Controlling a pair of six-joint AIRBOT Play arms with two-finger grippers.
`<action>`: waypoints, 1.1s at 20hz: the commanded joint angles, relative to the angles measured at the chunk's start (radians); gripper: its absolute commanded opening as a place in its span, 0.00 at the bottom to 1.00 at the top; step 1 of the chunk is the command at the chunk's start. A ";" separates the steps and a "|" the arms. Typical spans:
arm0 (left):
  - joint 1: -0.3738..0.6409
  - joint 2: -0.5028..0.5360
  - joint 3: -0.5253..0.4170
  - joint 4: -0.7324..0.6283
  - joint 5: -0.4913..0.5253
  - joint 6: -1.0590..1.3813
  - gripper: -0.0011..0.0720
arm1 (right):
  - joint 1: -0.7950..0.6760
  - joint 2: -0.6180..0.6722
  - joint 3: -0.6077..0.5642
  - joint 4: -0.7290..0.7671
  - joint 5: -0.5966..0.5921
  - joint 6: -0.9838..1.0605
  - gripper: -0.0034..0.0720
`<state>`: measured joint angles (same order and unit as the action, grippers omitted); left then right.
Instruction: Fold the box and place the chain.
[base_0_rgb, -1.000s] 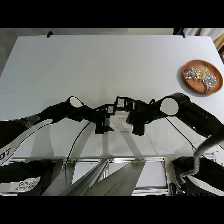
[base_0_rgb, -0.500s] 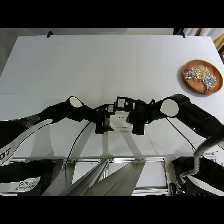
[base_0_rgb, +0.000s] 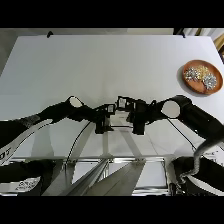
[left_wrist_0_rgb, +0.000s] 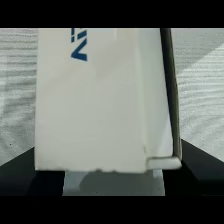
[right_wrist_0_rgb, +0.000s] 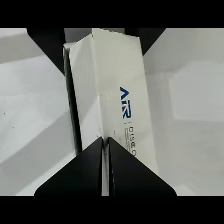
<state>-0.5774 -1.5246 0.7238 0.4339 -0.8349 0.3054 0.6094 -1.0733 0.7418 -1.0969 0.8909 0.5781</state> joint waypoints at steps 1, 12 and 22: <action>0.000 0.001 0.000 0.001 0.001 0.001 0.55 | 0.000 -0.006 -0.030 0.011 -0.042 0.000 0.07; 0.000 0.001 0.000 0.001 0.000 0.001 0.55 | 0.037 0.018 -0.040 0.032 -0.040 0.000 0.22; 0.000 0.001 0.000 0.001 0.000 0.001 0.55 | -0.077 0.150 -0.041 0.142 -0.040 0.014 0.07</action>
<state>-0.5770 -1.5246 0.7242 0.4358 -0.8337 0.3069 0.5877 -0.9569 0.7021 -1.0271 0.8471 0.5789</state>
